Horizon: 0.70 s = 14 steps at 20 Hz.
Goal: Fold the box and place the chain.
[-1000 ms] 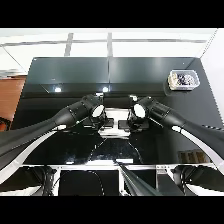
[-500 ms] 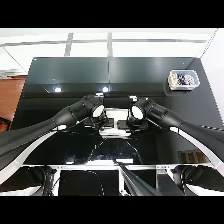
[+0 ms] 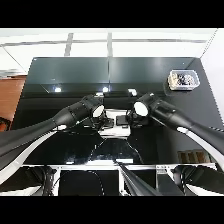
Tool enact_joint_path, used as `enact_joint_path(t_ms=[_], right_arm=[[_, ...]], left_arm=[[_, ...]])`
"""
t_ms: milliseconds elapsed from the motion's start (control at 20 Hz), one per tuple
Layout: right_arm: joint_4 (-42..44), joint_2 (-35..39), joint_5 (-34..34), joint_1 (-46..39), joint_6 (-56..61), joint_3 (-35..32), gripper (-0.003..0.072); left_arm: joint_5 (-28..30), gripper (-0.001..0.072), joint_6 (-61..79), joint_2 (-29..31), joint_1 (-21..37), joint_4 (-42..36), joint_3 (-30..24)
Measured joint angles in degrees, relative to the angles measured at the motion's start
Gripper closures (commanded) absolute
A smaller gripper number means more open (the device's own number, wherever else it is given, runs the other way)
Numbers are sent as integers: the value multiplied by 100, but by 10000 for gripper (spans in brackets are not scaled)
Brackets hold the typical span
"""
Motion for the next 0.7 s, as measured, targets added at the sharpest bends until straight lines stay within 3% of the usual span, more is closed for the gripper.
enact_joint_path(t_ms=[200,350,400,450,550,700], right_arm=[[-601,994,240,-393,-553,162,343],[-2260,1486,348,-925,-737,170,343],[-2743,1565,240,-1172,-772,118,280],[-3132,1617,-50,-1495,-789,20,-27],[-3425,1565,-780,-2212,-684,-195,-19],[-2796,975,-1613,-3316,-402,-129,-18]], left_arm=[[4,684,-2,0,0,-17,0],[9,684,-2,0,0,-15,0],[11,685,-2,0,0,-17,0],[13,684,-2,0,0,-15,0],[13,684,-2,0,0,-15,0],[11,684,-4,0,0,-15,0]])
